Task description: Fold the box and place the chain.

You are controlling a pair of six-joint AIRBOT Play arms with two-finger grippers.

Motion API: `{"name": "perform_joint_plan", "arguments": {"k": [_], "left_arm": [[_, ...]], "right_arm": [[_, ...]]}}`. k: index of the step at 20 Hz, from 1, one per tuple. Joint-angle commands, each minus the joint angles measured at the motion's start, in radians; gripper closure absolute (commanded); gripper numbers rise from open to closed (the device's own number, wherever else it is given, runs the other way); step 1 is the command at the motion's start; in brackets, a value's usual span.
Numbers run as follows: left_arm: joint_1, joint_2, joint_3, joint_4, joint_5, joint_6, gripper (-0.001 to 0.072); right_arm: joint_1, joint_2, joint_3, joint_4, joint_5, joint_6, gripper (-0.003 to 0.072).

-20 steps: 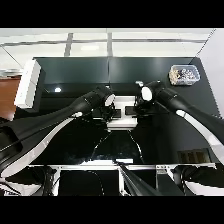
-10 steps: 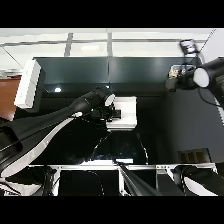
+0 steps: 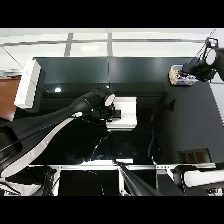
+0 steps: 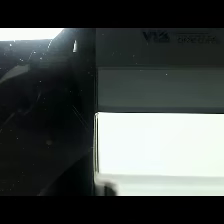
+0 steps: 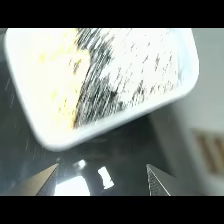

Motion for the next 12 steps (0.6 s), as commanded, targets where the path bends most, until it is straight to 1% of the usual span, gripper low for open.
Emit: {"name": "perform_joint_plan", "arguments": {"k": [1,3,4,7,12], "left_arm": [[0.001,0.000,0.000,0.000,0.000,0.000,0.0681],[0.001,0.000,0.000,0.000,0.001,0.000,0.0681],[0.001,0.000,0.000,0.000,0.001,0.000,0.0681],[0.001,0.000,0.000,0.000,0.000,0.000,0.0681],[0.001,0.000,0.000,0.000,0.000,0.000,0.0681]], "right_arm": [[-0.076,-0.270,0.332,0.089,0.162,0.078,0.0049],[-0.087,-0.377,0.485,0.071,0.221,0.093,0.0049],[-0.091,-0.414,0.540,0.058,0.237,0.113,0.0049],[-0.110,-0.451,0.555,0.048,0.186,0.167,0.0049],[-0.128,-0.498,0.555,0.054,0.167,0.163,0.0049]]}}
